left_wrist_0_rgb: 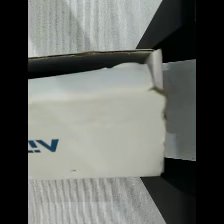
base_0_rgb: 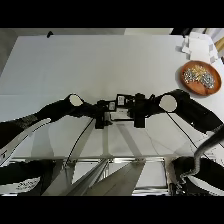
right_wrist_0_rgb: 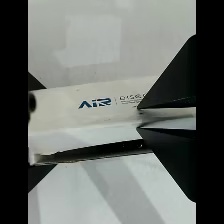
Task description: Fold the box and place the chain.
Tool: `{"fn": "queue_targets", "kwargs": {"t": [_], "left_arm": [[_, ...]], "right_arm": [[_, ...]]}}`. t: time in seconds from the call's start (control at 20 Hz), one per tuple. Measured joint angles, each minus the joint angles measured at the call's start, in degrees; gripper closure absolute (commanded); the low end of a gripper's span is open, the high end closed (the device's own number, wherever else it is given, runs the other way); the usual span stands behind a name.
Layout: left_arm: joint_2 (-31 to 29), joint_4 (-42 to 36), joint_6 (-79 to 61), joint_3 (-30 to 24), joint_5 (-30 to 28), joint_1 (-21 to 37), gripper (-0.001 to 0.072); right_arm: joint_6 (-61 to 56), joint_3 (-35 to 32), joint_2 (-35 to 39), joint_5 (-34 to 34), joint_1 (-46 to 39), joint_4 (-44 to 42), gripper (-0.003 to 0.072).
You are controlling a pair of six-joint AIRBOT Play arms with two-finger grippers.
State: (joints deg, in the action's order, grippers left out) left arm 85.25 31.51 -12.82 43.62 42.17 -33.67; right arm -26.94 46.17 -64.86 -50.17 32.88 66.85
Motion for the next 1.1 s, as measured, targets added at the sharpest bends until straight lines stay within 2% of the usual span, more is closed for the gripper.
{"fn": "queue_targets", "kwargs": {"t": [0.65, 0.7, 0.8, 1.0, 1.1], "left_arm": [[0.0, 0.02, 0.0, 0.0, 0.04, 0.0, 0.0697], [0.0, 0.02, 0.0, 0.0, 0.04, 0.0, 0.0697], [0.0, 0.04, -0.04, 0.0, 0.07, 0.0, 0.0697], [0.0, 0.07, -0.07, 0.0, 0.09, 0.0, 0.0697], [0.0, 0.09, -0.07, 0.0, 0.17, 0.0, 0.0697]], "right_arm": [[0.02, -2.82, 0.02, 1.27, 0.0, -1.75, 0.0566], [0.04, -2.97, 0.02, 1.36, 0.0, -1.97, 0.0554], [0.02, -3.19, 0.02, 1.42, 0.0, -2.25, 0.048], [0.02, -3.32, 0.02, 1.44, -0.02, -2.4, 0.0476], [0.02, -3.39, 0.0, 1.44, -0.02, -2.56, 0.0426]]}}
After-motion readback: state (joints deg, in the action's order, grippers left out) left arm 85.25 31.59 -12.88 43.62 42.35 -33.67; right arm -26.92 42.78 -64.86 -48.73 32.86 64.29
